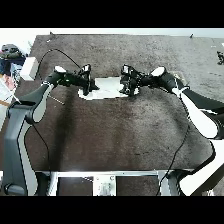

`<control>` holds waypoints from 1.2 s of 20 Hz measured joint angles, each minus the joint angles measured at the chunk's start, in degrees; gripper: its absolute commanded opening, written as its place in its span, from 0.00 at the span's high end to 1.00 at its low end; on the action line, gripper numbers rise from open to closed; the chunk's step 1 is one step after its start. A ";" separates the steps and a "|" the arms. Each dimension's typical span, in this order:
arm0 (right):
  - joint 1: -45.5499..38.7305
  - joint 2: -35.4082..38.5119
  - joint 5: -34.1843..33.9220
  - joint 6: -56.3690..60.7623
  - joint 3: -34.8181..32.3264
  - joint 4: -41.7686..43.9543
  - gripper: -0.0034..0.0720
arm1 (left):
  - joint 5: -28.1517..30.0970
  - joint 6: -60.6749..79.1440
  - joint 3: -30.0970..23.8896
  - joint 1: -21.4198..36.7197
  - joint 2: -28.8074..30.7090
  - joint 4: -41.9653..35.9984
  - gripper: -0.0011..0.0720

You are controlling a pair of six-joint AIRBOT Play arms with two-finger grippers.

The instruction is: Fold the box and place the chain.

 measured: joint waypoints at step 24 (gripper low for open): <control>-1.22 -15.65 20.17 3.13 16.57 -0.24 0.08 | -0.09 0.04 0.00 -0.04 0.00 -0.04 0.97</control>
